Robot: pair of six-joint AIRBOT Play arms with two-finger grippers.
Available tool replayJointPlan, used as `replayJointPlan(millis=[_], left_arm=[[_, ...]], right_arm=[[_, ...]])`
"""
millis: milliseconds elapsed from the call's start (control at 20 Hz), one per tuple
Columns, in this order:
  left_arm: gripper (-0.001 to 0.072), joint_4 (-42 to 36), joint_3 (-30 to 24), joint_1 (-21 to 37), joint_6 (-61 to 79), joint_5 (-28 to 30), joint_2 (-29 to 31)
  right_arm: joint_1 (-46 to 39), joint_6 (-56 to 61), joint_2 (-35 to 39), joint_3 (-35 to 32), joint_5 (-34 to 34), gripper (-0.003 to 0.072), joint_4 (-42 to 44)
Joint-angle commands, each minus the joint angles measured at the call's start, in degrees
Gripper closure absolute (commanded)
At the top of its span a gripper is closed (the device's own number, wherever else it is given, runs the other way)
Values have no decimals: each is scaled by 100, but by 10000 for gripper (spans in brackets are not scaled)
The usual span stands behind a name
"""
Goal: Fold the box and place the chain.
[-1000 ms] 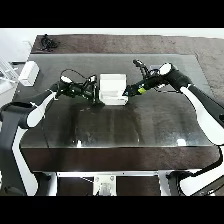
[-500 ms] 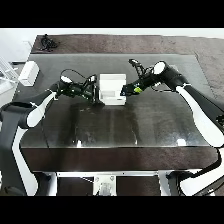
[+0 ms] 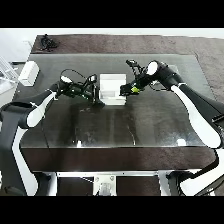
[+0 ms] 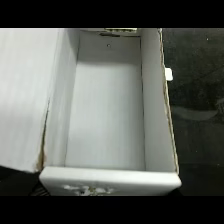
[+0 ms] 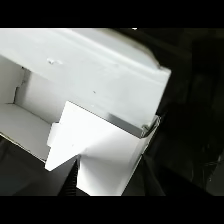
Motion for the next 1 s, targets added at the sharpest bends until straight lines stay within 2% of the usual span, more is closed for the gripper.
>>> replayJointPlan(millis=[0, 350, 500, 800, 950], left_arm=[[338, -2, -2, 0, -2, 11, -2], [338, -2, -2, 0, -2, 13, -2], [339, 0, -2, 0, -4, 9, -2], [338, -2, -2, 0, -4, 9, -2], [338, -2, -2, 0, -4, 11, -2]], right_arm=[[114, 476, -125, 179, -11, 212, -459], [297, 1064, -251, 240, -13, 216, -848], [417, 1484, -354, 350, 39, 243, -1314], [678, 2232, -496, 610, 363, 246, -2210], [782, 2457, -634, 870, 772, 246, -2586]])
